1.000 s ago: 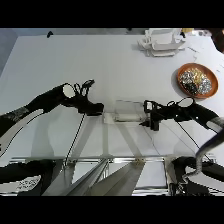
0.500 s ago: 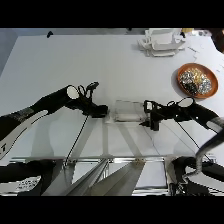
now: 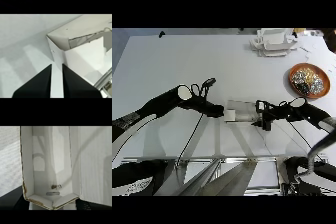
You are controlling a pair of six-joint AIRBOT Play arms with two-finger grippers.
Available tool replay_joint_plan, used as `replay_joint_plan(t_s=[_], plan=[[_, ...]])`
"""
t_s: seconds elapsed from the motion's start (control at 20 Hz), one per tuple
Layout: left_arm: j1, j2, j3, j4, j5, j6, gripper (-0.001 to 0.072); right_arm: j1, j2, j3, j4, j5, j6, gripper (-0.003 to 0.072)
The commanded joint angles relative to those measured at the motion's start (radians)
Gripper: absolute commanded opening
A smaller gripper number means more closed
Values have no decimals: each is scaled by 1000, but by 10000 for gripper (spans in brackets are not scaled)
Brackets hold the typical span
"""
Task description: Fold the box and place the chain.
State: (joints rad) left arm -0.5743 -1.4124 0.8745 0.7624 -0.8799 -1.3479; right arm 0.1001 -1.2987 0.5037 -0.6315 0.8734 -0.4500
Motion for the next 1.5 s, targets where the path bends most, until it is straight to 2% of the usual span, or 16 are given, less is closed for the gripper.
replay_joint_plan(t_s=[0.0,0.1,0.15,0.6,0.85,1.0,1.15,1.3,1.45], plan=[[-26,12,1,-8,5,5,218,0,0,1,0,0,0,381],[-39,12,1,-8,16,5,369,0,0,1,0,0,0,382],[-42,12,1,-10,21,5,391,0,0,1,0,0,0,381],[-82,3,22,2,68,-31,393,0,0,1,0,0,0,381],[-145,-65,145,228,51,-331,393,0,0,1,0,0,0,381],[-182,-95,193,356,-6,-515,393,0,0,1,0,1,0,381],[-214,-109,219,427,-53,-623,393,0,0,1,0,0,0,381],[-238,-119,243,475,-58,-702,392,0,0,1,0,0,0,381],[-264,-166,327,575,-177,-787,391,0,0,1,0,1,0,381]])
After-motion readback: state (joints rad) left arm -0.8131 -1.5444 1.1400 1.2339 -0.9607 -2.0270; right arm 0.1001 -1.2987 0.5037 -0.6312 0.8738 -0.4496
